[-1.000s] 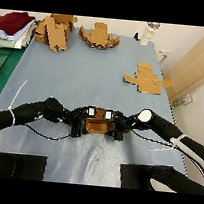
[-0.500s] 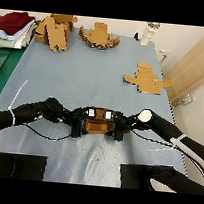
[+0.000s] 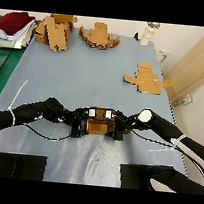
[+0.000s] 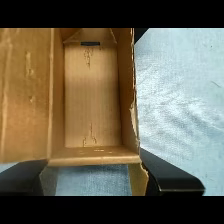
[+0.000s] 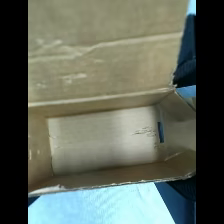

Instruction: Fold the box.

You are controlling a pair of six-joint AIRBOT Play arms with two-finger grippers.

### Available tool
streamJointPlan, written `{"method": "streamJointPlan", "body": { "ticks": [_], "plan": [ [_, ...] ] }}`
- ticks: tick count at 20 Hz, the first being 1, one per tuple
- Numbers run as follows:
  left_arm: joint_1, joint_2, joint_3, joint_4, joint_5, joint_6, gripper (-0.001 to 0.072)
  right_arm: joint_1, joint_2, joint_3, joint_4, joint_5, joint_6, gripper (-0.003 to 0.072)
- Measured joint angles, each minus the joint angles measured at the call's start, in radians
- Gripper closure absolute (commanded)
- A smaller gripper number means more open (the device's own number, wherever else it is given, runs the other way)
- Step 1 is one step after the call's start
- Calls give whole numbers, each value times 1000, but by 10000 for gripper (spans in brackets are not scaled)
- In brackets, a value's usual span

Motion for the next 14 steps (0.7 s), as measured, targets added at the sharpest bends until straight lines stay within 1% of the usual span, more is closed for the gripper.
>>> {"method": "streamJointPlan", "body": {
  "ticks": [3, 6, 8, 14],
  "plan": [
    [1, 0, 0, 0, 5, -2, 246, 0, 8, 1, -3, -23, 37, -28],
    [1, 0, 0, 0, 2, -1, 246, 0, 26, 1, -8, -14, 94, -27],
    [0, 0, 0, -1, -7, 0, 245, 0, 52, 2, -33, 15, 138, -28],
    [0, 0, 0, 2, -5, 2, 247, -1, 131, 0, -178, 121, 259, -28]
  ]
}}
